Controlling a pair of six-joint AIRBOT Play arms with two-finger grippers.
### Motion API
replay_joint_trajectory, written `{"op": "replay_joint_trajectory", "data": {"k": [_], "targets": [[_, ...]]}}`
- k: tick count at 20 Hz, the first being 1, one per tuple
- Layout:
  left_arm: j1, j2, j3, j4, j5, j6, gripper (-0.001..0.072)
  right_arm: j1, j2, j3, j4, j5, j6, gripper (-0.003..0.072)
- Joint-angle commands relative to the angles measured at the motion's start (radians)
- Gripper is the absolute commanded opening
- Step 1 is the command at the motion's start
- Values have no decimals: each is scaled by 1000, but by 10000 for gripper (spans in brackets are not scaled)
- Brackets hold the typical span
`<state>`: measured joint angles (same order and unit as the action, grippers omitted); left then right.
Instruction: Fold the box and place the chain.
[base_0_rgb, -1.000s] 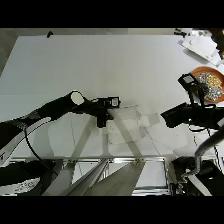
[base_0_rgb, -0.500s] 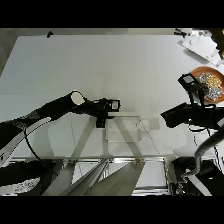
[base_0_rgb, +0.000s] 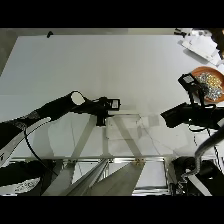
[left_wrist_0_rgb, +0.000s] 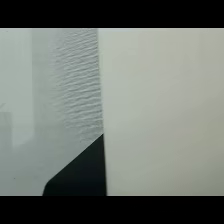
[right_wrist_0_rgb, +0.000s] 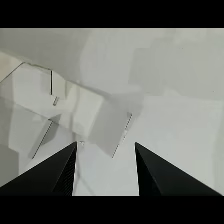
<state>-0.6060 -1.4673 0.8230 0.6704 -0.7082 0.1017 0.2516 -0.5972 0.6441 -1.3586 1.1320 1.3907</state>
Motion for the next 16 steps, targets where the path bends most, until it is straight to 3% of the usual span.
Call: {"op": "replay_joint_trajectory", "data": {"k": [1,7,16], "targets": [[0,6,0,1,49,-39,2,0,0,0,0,0,0,404],[-22,19,0,110,58,-43,2,0,0,0,0,-4,0,404],[-44,16,0,105,65,-43,3,0,0,0,0,-4,0,404]]}}
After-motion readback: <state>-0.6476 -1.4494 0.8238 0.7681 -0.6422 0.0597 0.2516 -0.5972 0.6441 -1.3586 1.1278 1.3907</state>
